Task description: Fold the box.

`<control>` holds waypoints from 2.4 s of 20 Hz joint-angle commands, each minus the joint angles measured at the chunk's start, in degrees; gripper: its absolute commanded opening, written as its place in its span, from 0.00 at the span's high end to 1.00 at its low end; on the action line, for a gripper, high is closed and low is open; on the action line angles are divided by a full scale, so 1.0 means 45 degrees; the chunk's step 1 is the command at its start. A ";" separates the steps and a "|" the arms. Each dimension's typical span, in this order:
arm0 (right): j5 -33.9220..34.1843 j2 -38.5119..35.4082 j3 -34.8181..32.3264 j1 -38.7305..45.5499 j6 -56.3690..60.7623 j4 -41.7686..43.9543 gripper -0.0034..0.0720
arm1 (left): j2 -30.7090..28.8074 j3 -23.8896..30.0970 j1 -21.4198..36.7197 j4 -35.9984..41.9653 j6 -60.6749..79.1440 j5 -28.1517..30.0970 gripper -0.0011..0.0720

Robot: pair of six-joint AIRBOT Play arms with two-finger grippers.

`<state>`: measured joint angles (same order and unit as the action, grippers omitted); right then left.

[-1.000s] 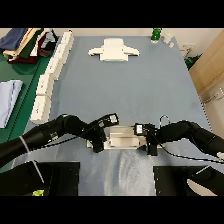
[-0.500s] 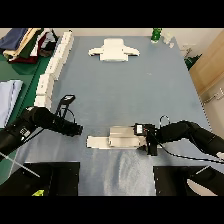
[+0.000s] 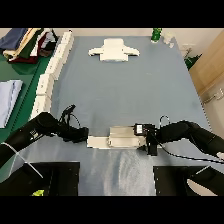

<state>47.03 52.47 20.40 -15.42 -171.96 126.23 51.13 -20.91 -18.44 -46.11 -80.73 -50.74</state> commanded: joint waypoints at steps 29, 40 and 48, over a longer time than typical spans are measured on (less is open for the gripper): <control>-0.0005 -0.0010 0.0015 -0.0010 0.0005 -0.0005 0.28 | -0.0665 0.0044 -0.3764 0.3716 -0.0525 0.2516 0.34; -0.0005 -0.0005 0.0015 -0.0010 0.0005 -0.0005 0.28 | 0.0491 -0.0695 -0.4877 0.4347 -0.1375 0.3589 0.35; -0.0005 -0.0005 0.0015 -0.0010 0.0005 -0.0005 0.28 | 0.2166 -0.3507 -0.7936 -0.4745 -1.0826 0.2973 0.36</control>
<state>47.03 52.47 20.40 -15.42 -171.94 126.19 58.52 -32.40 -49.89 -50.94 -112.68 -34.89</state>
